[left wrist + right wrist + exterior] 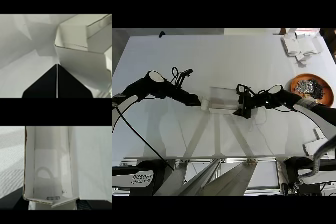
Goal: Fold the box and place the chain.
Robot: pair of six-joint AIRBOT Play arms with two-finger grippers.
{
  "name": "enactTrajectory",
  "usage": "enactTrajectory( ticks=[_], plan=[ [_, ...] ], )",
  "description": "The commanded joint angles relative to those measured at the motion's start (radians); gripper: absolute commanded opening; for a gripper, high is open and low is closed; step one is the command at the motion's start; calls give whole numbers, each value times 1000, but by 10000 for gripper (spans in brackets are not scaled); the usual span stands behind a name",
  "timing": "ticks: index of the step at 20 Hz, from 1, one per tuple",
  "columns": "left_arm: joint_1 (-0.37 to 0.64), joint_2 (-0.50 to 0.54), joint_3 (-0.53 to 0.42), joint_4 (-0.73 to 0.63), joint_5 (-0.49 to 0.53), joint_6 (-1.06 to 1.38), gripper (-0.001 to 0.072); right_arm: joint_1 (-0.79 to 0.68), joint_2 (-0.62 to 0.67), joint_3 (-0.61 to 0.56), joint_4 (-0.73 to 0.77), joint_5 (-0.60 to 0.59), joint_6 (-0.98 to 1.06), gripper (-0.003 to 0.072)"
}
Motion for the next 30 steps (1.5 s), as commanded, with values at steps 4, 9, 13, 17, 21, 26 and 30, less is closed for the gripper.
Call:
enactTrajectory(
  ticks=[4,9,13,17,21,26,30],
  plan=[
    [-1,1,-1,-124,-51,56,181,0,0,0,0,0,0,470],
    [-1,1,-1,-196,-48,132,223,0,0,0,0,0,0,470],
    [-2,1,-1,-203,-34,143,333,0,0,0,0,0,0,470],
    [-31,1,-1,-201,4,143,424,0,0,0,0,0,0,470],
    [-74,1,-1,-186,31,142,423,0,0,0,0,0,0,470],
    [-84,6,-1,-47,69,103,418,0,0,0,0,0,0,470],
    [-85,13,-1,4,114,63,418,0,0,0,0,0,0,470]
  ],
)
